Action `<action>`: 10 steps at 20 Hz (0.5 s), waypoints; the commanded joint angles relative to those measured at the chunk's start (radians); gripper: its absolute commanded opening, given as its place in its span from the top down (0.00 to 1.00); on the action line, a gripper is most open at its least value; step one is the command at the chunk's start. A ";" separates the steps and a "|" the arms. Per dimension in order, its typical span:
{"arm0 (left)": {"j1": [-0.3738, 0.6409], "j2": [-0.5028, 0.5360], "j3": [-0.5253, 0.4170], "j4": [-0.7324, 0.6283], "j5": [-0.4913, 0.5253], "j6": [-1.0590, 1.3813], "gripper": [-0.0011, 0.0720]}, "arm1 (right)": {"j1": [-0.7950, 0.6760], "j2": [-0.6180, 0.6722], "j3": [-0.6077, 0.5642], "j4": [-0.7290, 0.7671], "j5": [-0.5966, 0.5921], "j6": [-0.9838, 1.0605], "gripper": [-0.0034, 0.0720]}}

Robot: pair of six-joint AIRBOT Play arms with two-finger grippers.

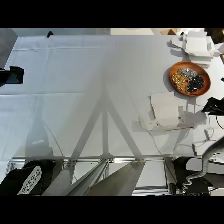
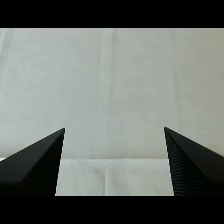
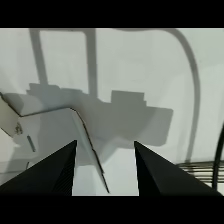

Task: Fold the box and place the chain.

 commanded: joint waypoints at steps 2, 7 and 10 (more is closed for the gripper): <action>0.000 0.001 0.001 0.000 0.000 0.000 0.03 | 0.000 -0.026 0.008 0.061 0.041 -0.024 0.51; 0.000 0.001 0.001 0.000 0.000 0.000 0.03 | 0.000 -0.063 0.008 0.039 0.088 -0.021 0.51; 0.000 0.001 0.001 0.000 0.000 0.000 0.03 | 0.000 -0.090 0.008 0.039 0.089 -0.022 0.52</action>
